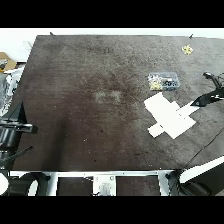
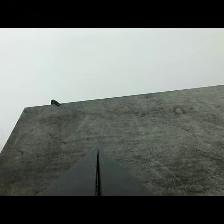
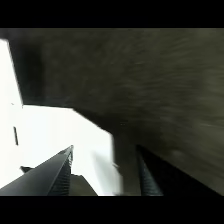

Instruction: Fold the box and place the chain.

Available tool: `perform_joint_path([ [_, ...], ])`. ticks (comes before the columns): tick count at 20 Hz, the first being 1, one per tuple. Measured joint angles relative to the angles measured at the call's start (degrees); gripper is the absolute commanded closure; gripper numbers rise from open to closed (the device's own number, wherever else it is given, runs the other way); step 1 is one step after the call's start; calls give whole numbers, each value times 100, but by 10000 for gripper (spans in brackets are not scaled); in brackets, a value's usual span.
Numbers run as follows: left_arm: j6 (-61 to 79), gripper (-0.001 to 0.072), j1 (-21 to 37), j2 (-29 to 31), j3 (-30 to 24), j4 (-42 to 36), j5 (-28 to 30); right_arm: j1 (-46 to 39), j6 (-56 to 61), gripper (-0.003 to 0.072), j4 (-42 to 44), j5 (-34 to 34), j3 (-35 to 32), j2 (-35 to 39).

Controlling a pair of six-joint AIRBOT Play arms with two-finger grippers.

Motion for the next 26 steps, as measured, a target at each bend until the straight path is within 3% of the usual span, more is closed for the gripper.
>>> perform_joint_path([
  [1, 2, 698, 0, 0, 2, 2, 0, 0, -50, 372, 66, 98, -59, -48],
  [3, 0, 698, 0, 0, 0, 2, 0, -9, -232, 373, 267, 343, -223, -111],
  [4, 0, 698, 0, 0, 0, 0, 2, -13, -317, 448, 374, 509, -317, -133],
  [5, 0, 698, 0, 0, 0, 2, 0, -7, -380, 657, 444, 605, -398, -151],
  [6, 0, 699, 0, 0, 0, 0, 0, 0, -417, 690, 461, 739, -476, -179],
  [12, 0, 698, 0, 0, 2, 0, 2, -4, -437, 692, 1108, 1351, -798, 114],
  [17, 0, 698, 0, 0, 0, 0, 2, 195, -350, 692, 2020, 1379, -2221, 1040],
  [22, 85, 698, 0, 0, 0, 7, 107, 1180, -256, 691, 3554, 396, -4103, 2083],
  [26, 153, 698, 0, 0, 0, 13, 350, 2358, -234, 691, 4784, -901, -4754, 2459],
])
